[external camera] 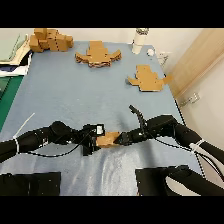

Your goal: Fold the box.

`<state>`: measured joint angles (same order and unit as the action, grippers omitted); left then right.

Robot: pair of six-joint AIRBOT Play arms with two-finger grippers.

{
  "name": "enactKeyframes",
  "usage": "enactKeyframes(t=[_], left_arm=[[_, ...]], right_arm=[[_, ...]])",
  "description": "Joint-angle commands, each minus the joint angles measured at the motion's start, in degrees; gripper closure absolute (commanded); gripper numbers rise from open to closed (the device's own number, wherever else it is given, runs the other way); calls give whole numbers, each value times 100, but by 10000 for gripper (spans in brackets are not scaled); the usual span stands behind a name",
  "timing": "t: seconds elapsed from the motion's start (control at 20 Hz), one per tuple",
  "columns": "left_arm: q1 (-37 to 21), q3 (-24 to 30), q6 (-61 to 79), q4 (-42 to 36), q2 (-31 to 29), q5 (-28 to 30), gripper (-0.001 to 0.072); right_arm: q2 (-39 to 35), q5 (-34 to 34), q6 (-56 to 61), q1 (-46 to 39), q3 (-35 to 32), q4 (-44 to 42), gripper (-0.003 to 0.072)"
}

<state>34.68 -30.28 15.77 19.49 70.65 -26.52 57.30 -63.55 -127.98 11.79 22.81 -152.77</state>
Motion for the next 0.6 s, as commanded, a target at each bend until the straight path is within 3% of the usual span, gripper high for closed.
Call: enactKeyframes(t=[0.0,0.4,0.55], left_arm=[[-2,-2,0,2,0,0,287],[-2,-2,2,0,0,0,287],[-2,-2,0,0,0,0,287]], right_arm=[[39,0,-2,-2,-4,-20,686],[-133,-289,131,-2,267,-155,685],[-415,302,859,-4,728,514,685]])
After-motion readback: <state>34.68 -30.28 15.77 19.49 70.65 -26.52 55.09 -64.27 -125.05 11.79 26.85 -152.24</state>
